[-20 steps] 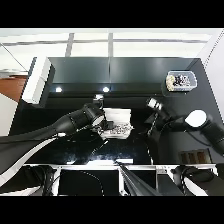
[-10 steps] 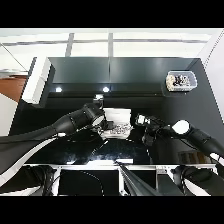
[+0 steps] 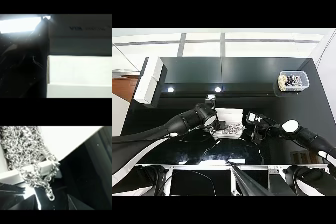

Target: Fold the box and place the chain.

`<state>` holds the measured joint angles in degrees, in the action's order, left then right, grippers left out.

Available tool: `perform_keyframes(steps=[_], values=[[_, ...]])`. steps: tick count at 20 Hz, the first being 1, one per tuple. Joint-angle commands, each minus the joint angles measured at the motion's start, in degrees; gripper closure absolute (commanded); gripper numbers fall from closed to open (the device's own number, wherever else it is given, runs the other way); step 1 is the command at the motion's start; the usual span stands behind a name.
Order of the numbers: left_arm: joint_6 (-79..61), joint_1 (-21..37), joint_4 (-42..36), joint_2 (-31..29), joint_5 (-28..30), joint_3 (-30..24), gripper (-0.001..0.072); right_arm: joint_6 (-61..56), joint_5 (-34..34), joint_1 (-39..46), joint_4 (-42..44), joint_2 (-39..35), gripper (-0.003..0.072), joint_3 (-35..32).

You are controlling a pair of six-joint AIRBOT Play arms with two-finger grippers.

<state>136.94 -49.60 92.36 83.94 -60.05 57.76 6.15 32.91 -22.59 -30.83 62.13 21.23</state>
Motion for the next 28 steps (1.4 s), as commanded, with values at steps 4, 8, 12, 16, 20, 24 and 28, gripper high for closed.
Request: perform_keyframes(steps=[4,8,12,16,20,24,28], values=[[0.0,0.0,-0.02,0.04,0.02,0.07,0.068,-0.26,-1.03,-0.92,0.31,0.55,0.0228,0.24],[0.0,0.0,0.0,0.04,0.04,0.07,0.0679,-1.73,-1.7,-2.43,-2.23,0.83,0.0455,0.31],[0.0,0.0,-0.02,0.04,0.0,0.07,0.0679,-2.29,-2.14,-2.43,-2.16,0.83,0.0557,0.31],[0.0,0.0,-0.02,0.04,-0.02,0.07,0.068,-4.76,-2.78,-2.36,-2.25,0.63,0.0652,0.35],[0.0,0.0,-0.02,0.04,-0.04,0.07,0.068,-13.33,-1.88,-1.73,-2.62,-2.89,0.0652,0.79],[0.0,0.0,-0.02,0.04,-0.02,0.07,0.068,-25.49,5.95,1.73,-8.22,-12.37,0.0652,4.04],[0.0,0.0,-0.02,0.04,0.02,0.07,0.068,-31.52,11.91,5.01,-8.59,-20.63,0.0652,11.43]])
